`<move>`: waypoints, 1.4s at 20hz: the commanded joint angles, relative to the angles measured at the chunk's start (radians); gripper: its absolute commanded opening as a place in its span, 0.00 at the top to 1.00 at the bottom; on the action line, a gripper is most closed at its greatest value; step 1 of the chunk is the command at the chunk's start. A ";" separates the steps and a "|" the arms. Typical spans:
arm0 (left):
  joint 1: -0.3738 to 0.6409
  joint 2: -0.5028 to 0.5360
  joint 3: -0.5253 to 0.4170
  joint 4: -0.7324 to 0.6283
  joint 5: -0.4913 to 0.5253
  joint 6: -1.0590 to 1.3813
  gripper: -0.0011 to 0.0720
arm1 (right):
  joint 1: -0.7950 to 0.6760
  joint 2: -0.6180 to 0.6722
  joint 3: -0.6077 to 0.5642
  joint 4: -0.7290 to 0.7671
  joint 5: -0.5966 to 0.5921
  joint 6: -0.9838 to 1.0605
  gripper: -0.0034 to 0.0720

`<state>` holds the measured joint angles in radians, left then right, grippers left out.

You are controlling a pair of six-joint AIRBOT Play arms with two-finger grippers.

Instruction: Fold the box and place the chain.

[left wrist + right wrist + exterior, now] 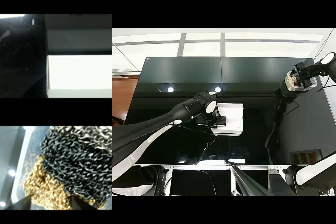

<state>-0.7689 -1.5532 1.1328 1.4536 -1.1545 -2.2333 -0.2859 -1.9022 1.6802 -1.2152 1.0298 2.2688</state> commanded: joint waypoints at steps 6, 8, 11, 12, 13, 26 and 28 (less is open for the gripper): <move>0.001 0.000 0.001 -0.001 -0.002 0.000 0.95 | 0.005 0.034 0.000 0.006 0.064 -0.319 0.94; 0.001 0.000 0.001 0.000 0.001 0.000 0.95 | 0.000 0.091 0.000 0.011 0.070 -0.436 0.94; 0.001 0.000 0.001 0.000 0.006 0.000 0.95 | -0.012 0.219 0.001 0.014 0.145 -0.686 0.94; 0.001 0.000 0.001 0.000 0.010 0.000 0.95 | -0.016 0.267 0.001 0.013 0.167 -0.724 0.94; 0.001 0.000 0.001 0.000 0.014 0.000 0.95 | -0.019 0.323 0.001 0.014 0.180 -0.750 0.94; 0.001 0.000 0.001 0.000 0.023 0.000 0.95 | -0.019 0.748 0.212 0.174 0.147 -0.835 0.94; 0.001 0.000 0.001 0.000 0.025 0.000 0.95 | -0.019 0.761 0.216 0.257 0.187 -0.888 0.94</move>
